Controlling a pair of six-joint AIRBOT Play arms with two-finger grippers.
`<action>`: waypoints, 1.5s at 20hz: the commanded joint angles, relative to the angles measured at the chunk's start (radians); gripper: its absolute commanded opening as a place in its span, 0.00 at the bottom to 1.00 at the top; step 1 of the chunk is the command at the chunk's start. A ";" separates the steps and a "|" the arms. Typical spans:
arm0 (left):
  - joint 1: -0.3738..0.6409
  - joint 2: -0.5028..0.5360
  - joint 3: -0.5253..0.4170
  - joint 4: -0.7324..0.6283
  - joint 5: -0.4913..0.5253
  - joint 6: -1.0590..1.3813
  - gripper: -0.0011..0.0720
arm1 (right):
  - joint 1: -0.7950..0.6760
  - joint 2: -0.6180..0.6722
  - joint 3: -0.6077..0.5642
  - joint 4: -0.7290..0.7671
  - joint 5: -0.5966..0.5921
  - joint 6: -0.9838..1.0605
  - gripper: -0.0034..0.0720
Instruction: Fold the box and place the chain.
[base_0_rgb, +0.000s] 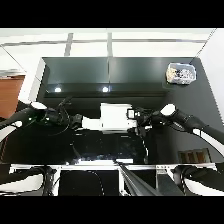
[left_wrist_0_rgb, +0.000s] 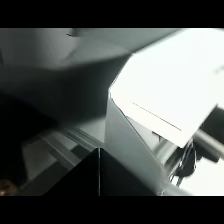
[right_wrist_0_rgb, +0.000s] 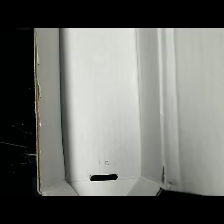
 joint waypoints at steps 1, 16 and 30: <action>-0.046 -0.033 0.056 -0.038 -0.053 0.073 0.05 | 0.000 -0.001 0.000 0.000 0.000 0.000 0.69; -0.243 -0.046 0.302 0.219 -0.040 -0.228 0.82 | 0.000 -0.001 0.000 0.000 0.000 0.000 0.69; -0.468 -0.046 0.349 0.399 0.144 -0.613 0.74 | 0.000 -0.001 0.000 0.000 -0.001 0.000 0.69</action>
